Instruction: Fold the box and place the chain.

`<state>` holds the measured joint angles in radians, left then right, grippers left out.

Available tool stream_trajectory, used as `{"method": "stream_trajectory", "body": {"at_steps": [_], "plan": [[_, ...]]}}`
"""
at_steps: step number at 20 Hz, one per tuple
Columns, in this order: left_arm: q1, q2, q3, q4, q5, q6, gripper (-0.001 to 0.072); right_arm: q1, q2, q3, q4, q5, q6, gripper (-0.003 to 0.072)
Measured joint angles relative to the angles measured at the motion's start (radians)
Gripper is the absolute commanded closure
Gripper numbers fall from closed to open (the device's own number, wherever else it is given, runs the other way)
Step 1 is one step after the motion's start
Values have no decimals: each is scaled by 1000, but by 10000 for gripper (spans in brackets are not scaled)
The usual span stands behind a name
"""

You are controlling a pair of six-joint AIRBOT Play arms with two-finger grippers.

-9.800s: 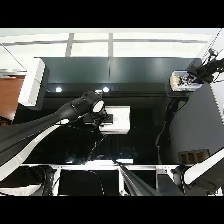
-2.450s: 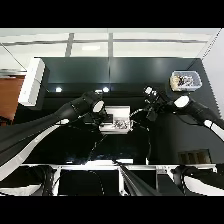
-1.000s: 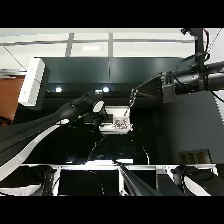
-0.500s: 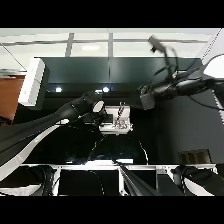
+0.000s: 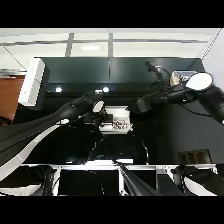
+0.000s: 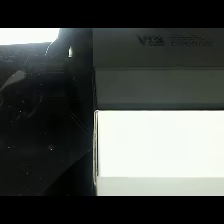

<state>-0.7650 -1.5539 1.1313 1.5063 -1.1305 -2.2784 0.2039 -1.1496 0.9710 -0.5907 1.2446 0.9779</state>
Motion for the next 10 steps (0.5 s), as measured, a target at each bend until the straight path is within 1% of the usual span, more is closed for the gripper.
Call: {"method": "stream_trajectory", "body": {"at_steps": [1,3,5,7,10], "plan": [[0,0,0,0,0,0,678,-34,4,-11,-15,21,-6,-24],[0,0,0,0,0,0,678,-73,10,-56,-52,40,-39,-26],[0,0,0,0,0,0,678,-82,13,-124,-95,15,-109,-27],[0,0,0,0,0,0,678,-71,15,-207,-129,-63,-257,-23],[0,0,0,0,0,0,678,-24,16,-319,-158,-194,-548,-23]]}}
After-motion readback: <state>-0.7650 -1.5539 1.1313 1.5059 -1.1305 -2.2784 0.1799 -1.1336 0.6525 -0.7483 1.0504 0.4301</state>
